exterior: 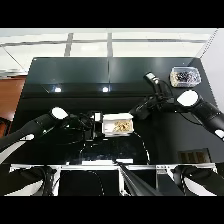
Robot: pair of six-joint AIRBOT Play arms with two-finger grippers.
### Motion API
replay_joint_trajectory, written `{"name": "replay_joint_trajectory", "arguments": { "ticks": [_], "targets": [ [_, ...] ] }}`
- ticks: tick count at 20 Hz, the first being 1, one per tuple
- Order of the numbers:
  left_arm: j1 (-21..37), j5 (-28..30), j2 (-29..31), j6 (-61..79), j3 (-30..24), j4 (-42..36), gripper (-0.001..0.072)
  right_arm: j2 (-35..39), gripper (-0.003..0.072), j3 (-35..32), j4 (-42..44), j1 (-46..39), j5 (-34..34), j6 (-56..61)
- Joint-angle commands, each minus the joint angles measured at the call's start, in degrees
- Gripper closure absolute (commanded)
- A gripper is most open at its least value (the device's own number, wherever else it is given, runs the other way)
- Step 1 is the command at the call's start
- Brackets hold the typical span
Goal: Fold the box and place the chain.
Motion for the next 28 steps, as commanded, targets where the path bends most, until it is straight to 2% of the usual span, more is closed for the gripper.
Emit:
{"name": "replay_joint_trajectory", "arguments": {
  "ticks": [1,4,8,24,25,26,28],
  "targets": [
    [0.0,0.1,0.0,0.0,0.0,0.0,0.0248,-0.8,-0.0005,2.2,2.2,0.6,9.7,-22.3],
    [0.0,0.1,0.0,0.0,0.0,0.0,0.0248,-0.8,-0.0005,1.6,0.5,2.8,9.5,-25.6],
    [0.0,0.4,0.0,-0.1,0.0,0.0,0.0247,-0.9,-0.0005,1.0,-8.1,6.4,7.2,-27.1],
    [0.0,0.4,0.0,-0.1,0.0,0.0,0.0247,-3.3,-0.0004,0.9,-3.8,7.6,7.0,-27.0],
    [0.0,0.4,0.0,-0.1,0.0,0.0,0.0247,-3.7,0.0033,0.9,-3.8,7.9,6.8,-27.0],
    [0.0,0.4,0.0,-0.1,0.0,0.0,0.0247,-3.8,0.0235,1.0,-3.8,7.9,6.4,-26.6],
    [0.0,0.4,0.0,-0.1,0.0,0.0,0.0247,-3.8,0.0433,1.0,-3.8,7.9,6.4,-25.4]
  ]
}}
